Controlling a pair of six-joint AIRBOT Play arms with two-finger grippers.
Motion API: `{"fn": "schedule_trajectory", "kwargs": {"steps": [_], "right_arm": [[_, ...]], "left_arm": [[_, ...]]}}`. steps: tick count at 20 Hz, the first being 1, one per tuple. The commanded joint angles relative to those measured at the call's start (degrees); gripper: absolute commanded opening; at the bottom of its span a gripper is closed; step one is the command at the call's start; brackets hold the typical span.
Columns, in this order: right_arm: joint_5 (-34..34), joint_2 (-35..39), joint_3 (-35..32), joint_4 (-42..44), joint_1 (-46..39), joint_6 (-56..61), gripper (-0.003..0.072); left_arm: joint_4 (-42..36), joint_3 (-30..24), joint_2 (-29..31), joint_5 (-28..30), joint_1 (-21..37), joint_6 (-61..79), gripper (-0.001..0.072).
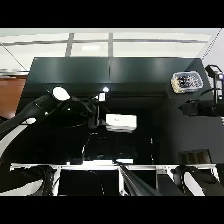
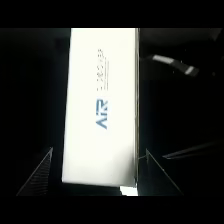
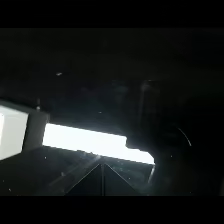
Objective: Fold the box and place the chain.
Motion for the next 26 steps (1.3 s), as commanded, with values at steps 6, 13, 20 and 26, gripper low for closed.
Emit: {"fn": "schedule_trajectory", "kwargs": {"steps": [6, 13, 20, 26], "right_arm": [[-4.0, 1.0, -5.1, 6.1, -2.6, 0.5, 0.0014], [-5.8, 1.0, -8.0, 6.3, -2.6, -0.5, 0.0015], [-7.3, 1.0, -8.0, 6.5, -2.6, -0.5, 0.0015], [-7.3, 1.0, -8.0, 6.7, -2.6, -0.5, 0.0015]], "left_arm": [[-0.5, 12.5, -10.3, 1.1, -10.2, -6.6, 0.0720], [1.3, 12.8, -13.5, 1.5, -10.7, -11.1, 0.0719], [1.5, 13.0, -13.5, 1.6, -10.7, -11.3, 0.0719], [6.4, 13.0, -14.0, 2.4, -12.9, -12.3, 0.0719]]}}
